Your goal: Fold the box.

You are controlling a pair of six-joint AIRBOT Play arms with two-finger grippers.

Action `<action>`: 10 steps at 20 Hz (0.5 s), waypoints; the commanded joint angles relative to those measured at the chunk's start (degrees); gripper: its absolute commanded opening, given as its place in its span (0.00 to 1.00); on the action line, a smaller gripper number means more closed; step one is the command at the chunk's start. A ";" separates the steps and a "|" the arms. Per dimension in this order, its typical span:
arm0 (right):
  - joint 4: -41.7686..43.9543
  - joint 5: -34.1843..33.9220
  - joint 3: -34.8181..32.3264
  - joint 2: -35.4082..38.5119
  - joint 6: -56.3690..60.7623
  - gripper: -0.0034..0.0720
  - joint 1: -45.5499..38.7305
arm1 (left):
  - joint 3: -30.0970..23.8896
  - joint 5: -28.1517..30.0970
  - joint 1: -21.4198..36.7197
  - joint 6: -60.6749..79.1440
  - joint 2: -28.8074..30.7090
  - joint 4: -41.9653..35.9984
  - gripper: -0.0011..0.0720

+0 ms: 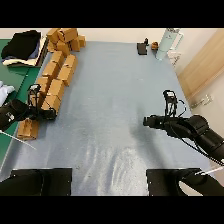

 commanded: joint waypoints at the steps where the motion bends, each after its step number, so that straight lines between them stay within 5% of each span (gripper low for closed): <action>1: 0.02 0.04 0.02 0.00 0.02 0.07 -0.02 | 0.00 -0.11 0.07 0.04 -0.33 -0.02 0.65; 9: 0.04 0.04 0.02 0.00 0.02 0.07 -0.02 | 0.02 -2.14 0.07 -0.11 -3.19 0.11 0.69; 10: 0.04 0.04 0.02 0.00 0.02 0.07 -0.02 | 0.02 -2.58 0.07 -0.11 -3.19 0.52 0.90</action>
